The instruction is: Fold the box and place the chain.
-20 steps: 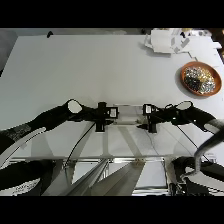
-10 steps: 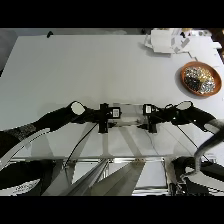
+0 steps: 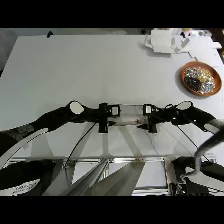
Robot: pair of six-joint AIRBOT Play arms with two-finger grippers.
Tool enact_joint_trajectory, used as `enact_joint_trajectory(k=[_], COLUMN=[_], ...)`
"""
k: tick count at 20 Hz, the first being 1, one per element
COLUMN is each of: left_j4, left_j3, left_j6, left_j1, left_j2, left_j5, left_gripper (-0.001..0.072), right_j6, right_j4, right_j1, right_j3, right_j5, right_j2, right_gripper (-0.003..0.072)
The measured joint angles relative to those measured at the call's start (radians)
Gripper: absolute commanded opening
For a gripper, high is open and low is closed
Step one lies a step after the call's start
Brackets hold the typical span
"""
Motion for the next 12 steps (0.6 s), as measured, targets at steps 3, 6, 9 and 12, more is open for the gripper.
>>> enact_joint_trajectory(k=[3,6,9,12], left_j4=[0.09,0.225,0.363,0.501], left_j3=[0.0,0.0,0.0,0.0], left_j6=[-0.174,-0.397,-0.666,-0.99], left_j1=[0.052,0.134,0.24,0.349], left_j2=[0.061,0.142,0.214,0.238], left_j5=[-0.05,-0.131,-0.227,-0.319], left_gripper=[0.0004,0.0003,0.0003,0.0003], right_j6=[0.0,0.0,0.0,0.0], right_j4=[0.0,0.0,0.0,0.0], right_j1=[0.0,0.0,0.0,0.0], right_j3=[0.0,0.0,0.0,0.0], right_j5=[0.0,0.0,0.0,0.0], right_j2=[0.0,0.0,0.0,0.0], right_gripper=[0.041,0.041,0.041,0.041])
